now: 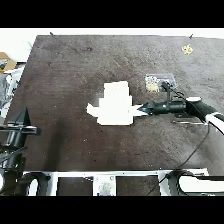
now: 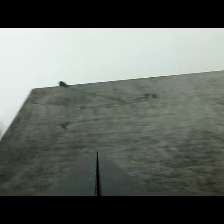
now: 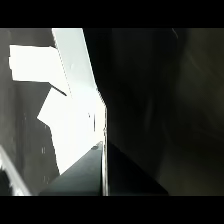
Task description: Fold the box and place the chain.
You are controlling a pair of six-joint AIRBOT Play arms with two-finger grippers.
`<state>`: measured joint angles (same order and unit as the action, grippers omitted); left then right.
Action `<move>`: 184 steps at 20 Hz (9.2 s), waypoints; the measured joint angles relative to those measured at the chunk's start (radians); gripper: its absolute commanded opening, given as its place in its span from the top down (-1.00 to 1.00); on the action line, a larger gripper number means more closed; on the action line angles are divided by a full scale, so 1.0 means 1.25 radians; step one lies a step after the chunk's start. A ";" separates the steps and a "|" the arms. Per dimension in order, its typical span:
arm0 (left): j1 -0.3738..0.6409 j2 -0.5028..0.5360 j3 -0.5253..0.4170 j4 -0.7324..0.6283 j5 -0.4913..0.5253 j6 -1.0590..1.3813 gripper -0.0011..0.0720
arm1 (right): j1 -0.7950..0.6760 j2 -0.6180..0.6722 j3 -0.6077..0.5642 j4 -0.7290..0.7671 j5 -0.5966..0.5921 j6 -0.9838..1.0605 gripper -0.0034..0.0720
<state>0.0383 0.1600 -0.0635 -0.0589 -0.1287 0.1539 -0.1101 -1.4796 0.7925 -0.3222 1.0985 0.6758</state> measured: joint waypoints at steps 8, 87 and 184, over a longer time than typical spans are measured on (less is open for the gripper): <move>0.000 -0.068 0.058 0.000 -0.162 -0.152 0.11 | 0.094 -0.041 0.031 0.103 -0.143 -0.235 0.90; -0.166 -1.921 1.653 0.407 -1.055 -0.004 0.96 | 0.141 0.069 0.063 0.084 -0.368 -0.418 0.04; -0.164 -1.919 1.543 0.436 -0.952 0.071 0.94 | 0.224 -0.440 0.610 -0.198 0.010 -0.735 -0.83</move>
<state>-0.1665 -2.2383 1.8656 0.4862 -1.3182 0.2432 0.1703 -2.0296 1.5555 -0.5701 1.1110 -0.2428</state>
